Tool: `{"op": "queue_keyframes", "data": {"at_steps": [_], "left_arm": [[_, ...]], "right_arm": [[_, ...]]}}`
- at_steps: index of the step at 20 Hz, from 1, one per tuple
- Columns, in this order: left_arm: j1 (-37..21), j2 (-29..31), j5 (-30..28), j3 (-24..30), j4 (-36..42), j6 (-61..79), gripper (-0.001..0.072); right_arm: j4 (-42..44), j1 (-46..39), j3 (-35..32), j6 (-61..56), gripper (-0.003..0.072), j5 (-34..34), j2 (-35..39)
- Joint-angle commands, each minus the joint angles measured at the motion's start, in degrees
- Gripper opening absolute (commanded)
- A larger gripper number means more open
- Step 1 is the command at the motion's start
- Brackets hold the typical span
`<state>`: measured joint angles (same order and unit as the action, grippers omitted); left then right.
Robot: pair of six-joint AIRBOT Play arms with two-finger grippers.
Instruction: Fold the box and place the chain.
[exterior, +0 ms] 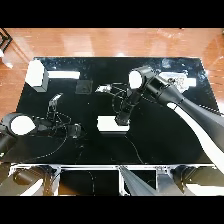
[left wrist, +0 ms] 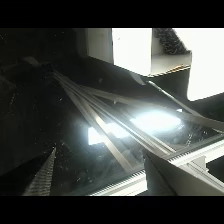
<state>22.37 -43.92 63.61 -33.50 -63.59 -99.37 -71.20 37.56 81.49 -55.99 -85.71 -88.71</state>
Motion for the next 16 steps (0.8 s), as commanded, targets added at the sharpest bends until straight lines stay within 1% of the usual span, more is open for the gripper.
{"op": "queue_keyframes", "data": {"at_steps": [1, 4, 7, 11, 13, 14, 16], "left_arm": [[0.0, 0.0, 0.3, 0.0, 0.0, 0.0, 0.0642], [0.0, 0.0, -0.2, 0.0, -1.0, -0.1, 0.0642], [0.0, 0.0, -0.1, 0.0, -1.1, -0.1, 0.0642], [0.0, 0.0, -0.2, 0.0, -1.1, -0.1, 0.0642], [0.0, 0.0, -0.5, 0.0, -1.1, -0.1, 0.0642], [0.0, 0.0, -0.7, 0.0, -1.1, -0.1, 0.0642], [0.0, 0.0, -0.6, 0.0, -1.1, -0.1, 0.0642]], "right_arm": [[0.6, 0.1, 0.0, -0.8, 0.0701, 2.4, 0.0], [0.6, 0.8, 0.0, -0.3, 0.0701, 2.7, 0.0], [0.7, 2.1, 0.0, 0.2, 0.0701, 0.3, 0.3], [-0.9, 1.8, -2.4, 0.3, 0.07, 1.0, 4.1], [-0.7, 2.0, -5.1, 0.3, 0.07, 3.9, 4.7], [-0.7, 2.3, -6.6, 0.3, 0.07, 6.3, 4.7], [-0.7, 2.7, -7.5, 0.2, 0.07, 9.4, 4.7]]}}
